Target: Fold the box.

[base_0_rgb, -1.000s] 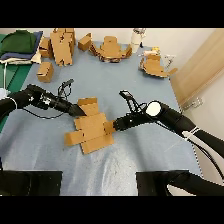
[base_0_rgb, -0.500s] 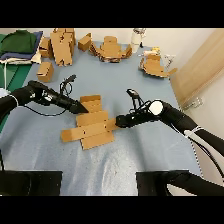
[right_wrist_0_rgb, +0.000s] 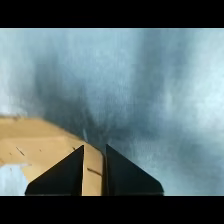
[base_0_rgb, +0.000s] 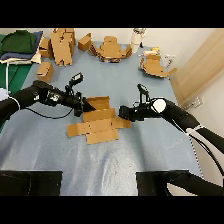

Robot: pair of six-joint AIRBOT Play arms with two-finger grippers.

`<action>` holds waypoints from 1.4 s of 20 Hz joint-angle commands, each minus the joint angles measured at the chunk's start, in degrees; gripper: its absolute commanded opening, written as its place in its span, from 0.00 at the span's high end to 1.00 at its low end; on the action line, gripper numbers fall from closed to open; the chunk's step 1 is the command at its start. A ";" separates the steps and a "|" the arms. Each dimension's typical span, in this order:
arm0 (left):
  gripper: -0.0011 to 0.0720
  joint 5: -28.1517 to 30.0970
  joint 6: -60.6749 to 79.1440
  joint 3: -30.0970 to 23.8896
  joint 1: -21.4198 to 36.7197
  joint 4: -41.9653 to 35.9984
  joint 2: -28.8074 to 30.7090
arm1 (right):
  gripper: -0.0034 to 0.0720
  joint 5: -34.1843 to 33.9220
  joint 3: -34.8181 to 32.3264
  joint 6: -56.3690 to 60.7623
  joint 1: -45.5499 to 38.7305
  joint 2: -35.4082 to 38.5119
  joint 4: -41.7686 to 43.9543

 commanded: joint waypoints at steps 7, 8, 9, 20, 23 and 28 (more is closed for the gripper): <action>0.97 9.66 19.17 -16.28 -5.88 -8.59 13.35 | 0.90 -8.09 0.04 0.98 -0.04 0.00 -4.37; 0.97 10.12 19.91 -17.73 -5.88 -9.05 13.68 | 0.90 -8.20 0.04 0.98 -0.04 0.02 -4.31; 0.97 10.93 20.02 -18.91 -5.88 -8.85 13.64 | 0.90 -8.15 0.04 0.98 -0.02 0.02 -4.31; 0.97 18.88 22.45 -21.84 -11.67 -0.87 13.62 | 0.90 -8.20 0.04 0.92 0.11 0.02 -4.02; 0.97 21.27 22.77 -21.31 -12.52 -1.46 13.75 | 0.90 -8.20 0.04 0.87 0.11 0.02 -4.04; 0.97 22.77 28.48 -17.29 -12.52 -3.98 14.03 | 0.90 -8.70 0.02 0.90 0.11 0.02 -4.04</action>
